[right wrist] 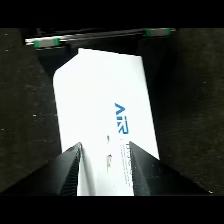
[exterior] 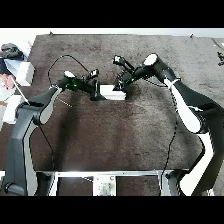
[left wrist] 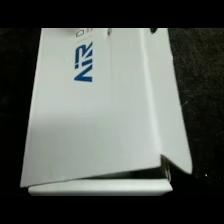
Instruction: Fold the box and place the chain.
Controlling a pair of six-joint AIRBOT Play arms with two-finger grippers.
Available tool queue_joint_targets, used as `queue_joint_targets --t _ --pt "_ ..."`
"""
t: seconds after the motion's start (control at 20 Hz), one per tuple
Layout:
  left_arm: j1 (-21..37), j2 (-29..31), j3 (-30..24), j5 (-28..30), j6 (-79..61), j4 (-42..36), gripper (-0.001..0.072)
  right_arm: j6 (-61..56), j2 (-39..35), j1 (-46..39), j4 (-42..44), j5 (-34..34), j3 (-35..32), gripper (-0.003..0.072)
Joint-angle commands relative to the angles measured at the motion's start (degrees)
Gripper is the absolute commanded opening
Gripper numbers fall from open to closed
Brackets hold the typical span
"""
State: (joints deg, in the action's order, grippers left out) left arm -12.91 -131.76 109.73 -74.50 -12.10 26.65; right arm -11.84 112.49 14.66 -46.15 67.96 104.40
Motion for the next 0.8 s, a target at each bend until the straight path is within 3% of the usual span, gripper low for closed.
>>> queue_joint_targets --t 0.0,0.2,0.25,0.75 --pt "0.0 0.0 0.0 0.0 -0.2 0.1 0.0515 0.3 -0.9 0.0 -0.3 -2.6 0.0 0.0336" --pt "0.0 0.0 0.0 0.0 -0.2 0.1 0.0515 0.3 -1.0 0.0 -0.8 -3.8 0.1 0.0323" --pt "0.0 0.0 0.0 0.0 -0.2 0.1 0.0515 0.3 -1.0 0.1 -0.8 -3.7 0.1 0.0213" --pt "0.0 0.0 0.0 0.0 -0.2 0.1 0.0515 0.3 -1.0 0.2 -2.5 0.4 0.0 0.0213"
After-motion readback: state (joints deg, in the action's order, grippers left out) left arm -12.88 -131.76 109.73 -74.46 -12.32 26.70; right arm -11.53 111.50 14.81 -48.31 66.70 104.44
